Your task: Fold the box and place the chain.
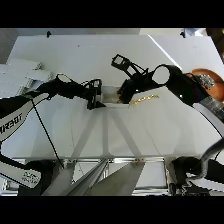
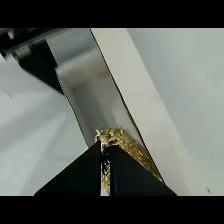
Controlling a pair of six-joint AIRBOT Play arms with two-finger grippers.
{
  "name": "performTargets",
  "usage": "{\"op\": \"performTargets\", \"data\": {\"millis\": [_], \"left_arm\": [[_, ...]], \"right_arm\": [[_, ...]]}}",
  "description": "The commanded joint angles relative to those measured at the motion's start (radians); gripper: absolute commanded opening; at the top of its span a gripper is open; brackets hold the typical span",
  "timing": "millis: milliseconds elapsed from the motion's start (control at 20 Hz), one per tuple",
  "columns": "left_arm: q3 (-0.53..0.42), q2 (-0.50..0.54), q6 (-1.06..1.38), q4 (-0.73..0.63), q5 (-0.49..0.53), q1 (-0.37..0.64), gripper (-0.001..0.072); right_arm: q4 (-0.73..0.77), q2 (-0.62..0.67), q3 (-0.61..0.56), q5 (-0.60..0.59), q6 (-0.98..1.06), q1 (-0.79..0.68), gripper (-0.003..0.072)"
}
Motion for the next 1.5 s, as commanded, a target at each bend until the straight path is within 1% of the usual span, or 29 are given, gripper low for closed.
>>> {"op": "performTargets", "data": {"millis": [0, 100, 200, 300, 450, 500, 550, 600, 750, 900, 1050, 1150, 1250, 1350, 1400, 1450], "left_arm": [[0.000, 0.000, 0.000, 0.000, 0.000, 0.000, 0.0088], [0.000, 0.000, 0.000, 0.000, 0.000, 0.000, 0.0088], [0.000, 0.000, 0.000, 0.000, 0.000, 0.000, 0.0088], [0.000, 0.000, 0.000, 0.000, 0.000, 0.000, 0.0088], [0.000, 0.000, 0.000, 0.000, 0.000, 0.000, 0.0088], [0.000, 0.000, 0.000, 0.000, 0.000, 0.000, 0.0088], [0.000, 0.000, 0.000, 0.000, 0.000, 0.000, 0.0088], [0.000, 0.000, 0.000, 0.000, 0.000, 0.000, 0.0088], [0.000, 0.000, 0.000, 0.000, 0.000, 0.000, 0.0088], [0.000, 0.000, 0.000, 0.000, 0.000, 0.000, 0.0088], [0.000, 0.000, 0.000, 0.000, 0.000, 0.000, 0.0088], [0.000, 0.000, 0.000, 0.000, 0.000, 0.000, 0.0088], [0.000, 0.000, 0.000, 0.000, 0.000, 0.000, 0.0088], [0.000, 0.000, 0.000, 0.000, 0.000, 0.000, 0.0088], [0.000, 0.000, 0.000, 0.000, 0.000, 0.000, 0.0088], [0.000, 0.000, 0.000, 0.000, 0.000, 0.000, 0.0088]], "right_arm": [[0.185, -0.036, 0.004, -0.049, -0.072, 0.014, 0.0008], [0.205, -0.069, 0.004, -0.069, -0.090, 0.014, 0.0009], [0.163, -0.103, 0.004, -0.093, -0.089, 0.014, 0.0010], [0.082, -0.131, 0.004, -0.090, -0.042, 0.014, 0.0012], [-0.085, -0.146, 0.004, -0.069, 0.064, 0.014, 0.0016], [-0.108, -0.145, 0.004, -0.055, 0.072, 0.014, 0.0039], [-0.110, -0.142, 0.004, -0.032, 0.072, 0.014, 0.0160], [-0.108, -0.137, 0.005, -0.003, 0.072, 0.014, 0.0219], [-0.125, -0.085, 0.004, 0.114, 0.035, 0.013, 0.0218], [-0.217, -0.007, 0.004, 0.150, 0.034, -0.009, 0.0218], [-0.301, 0.012, 0.003, 0.216, 0.016, -0.102, 0.0219], [-0.328, -0.001, -0.013, 0.264, -0.069, -0.172, 0.0225], [-0.349, -0.026, -0.029, 0.263, -0.148, -0.229, 0.0323], [-0.353, -0.064, -0.030, 0.242, -0.192, -0.274, 0.0324], [-0.353, -0.089, -0.030, 0.228, -0.202, -0.287, 0.0342], [-0.356, -0.115, -0.030, 0.215, -0.208, -0.293, 0.0414]]}}
